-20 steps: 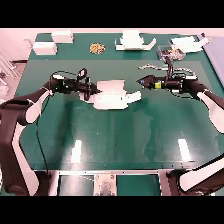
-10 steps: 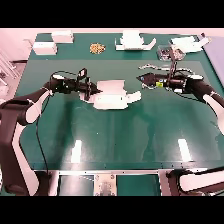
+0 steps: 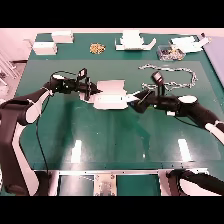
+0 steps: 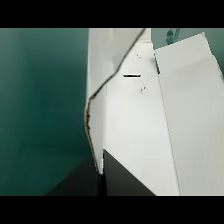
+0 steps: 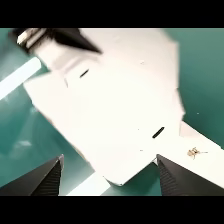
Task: Fold the box and place the chain.
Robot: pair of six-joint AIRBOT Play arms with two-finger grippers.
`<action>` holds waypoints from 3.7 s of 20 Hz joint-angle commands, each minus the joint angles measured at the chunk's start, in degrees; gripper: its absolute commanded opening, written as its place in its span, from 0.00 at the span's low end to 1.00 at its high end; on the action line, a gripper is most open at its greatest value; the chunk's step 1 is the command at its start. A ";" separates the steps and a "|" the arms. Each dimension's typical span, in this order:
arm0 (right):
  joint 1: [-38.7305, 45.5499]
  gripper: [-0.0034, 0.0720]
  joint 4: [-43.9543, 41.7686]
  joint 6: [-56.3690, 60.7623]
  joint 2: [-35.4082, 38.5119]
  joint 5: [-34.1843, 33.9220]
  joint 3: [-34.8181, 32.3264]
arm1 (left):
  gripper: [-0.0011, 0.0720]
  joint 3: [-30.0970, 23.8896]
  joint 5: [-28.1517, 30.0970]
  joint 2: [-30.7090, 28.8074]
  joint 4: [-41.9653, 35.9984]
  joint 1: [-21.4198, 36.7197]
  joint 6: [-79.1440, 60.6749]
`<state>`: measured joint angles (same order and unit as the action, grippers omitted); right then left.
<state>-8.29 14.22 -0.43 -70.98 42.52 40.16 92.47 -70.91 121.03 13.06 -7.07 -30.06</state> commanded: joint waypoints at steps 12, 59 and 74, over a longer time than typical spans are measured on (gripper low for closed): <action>-10.64 0.96 -0.87 -36.76 -5.88 -11.78 -2.40 | 0.04 0.00 0.00 -0.02 -0.04 0.04 0.00; 2.34 0.97 5.88 -31.58 -29.55 12.87 27.43 | 0.04 0.00 -0.26 0.00 0.87 0.04 0.09; 2.32 0.96 11.87 -26.99 -37.59 22.51 37.46 | 0.04 0.00 -0.24 0.00 0.87 0.04 0.20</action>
<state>-5.96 24.08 -28.91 -107.39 63.18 76.29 92.47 -71.22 121.01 13.96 -7.05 -29.95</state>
